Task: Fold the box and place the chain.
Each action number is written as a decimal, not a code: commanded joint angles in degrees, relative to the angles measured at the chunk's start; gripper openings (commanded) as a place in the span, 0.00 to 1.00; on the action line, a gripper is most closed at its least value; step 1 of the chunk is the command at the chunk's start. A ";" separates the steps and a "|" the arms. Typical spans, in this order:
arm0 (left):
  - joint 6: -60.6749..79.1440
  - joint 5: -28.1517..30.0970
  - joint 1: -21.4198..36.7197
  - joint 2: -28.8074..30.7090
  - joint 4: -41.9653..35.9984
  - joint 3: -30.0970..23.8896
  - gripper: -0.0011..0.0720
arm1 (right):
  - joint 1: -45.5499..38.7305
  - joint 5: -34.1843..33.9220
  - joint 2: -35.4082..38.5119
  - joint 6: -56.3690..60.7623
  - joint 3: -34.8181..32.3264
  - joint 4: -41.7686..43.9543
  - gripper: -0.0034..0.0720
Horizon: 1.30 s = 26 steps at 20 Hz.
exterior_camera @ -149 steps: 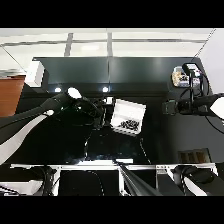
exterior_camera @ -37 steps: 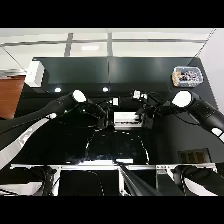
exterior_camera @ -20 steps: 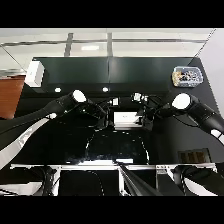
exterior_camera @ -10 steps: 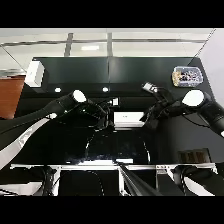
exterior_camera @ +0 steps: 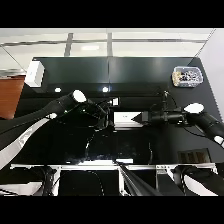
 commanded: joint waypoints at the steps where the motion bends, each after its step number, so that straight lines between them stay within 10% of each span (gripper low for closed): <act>1: 0.02 0.02 -0.02 -0.04 0.02 0.02 0.55 | 1.66 -7.08 -2.23 0.66 -1.05 4.33 0.07; 13: 0.00 0.00 -0.02 -0.26 -0.04 0.02 0.55 | 3.15 -9.90 -2.95 6.84 -0.87 -10.36 0.07; 19: -0.90 0.15 0.02 -0.24 -0.66 0.02 0.56 | -2.40 6.60 3.82 3.63 8.92 -19.91 0.07; 20: -2.60 0.17 0.02 -0.20 -0.63 0.09 0.59 | -4.59 8.70 6.27 4.83 10.25 -23.08 0.07; 22: -4.70 0.07 0.39 0.22 1.20 0.26 0.99 | -9.57 11.89 11.43 7.76 11.08 -28.22 0.07; 26: -10.27 -6.32 2.71 5.29 10.49 1.97 0.99 | -20.94 19.52 19.98 10.78 11.06 -39.85 0.07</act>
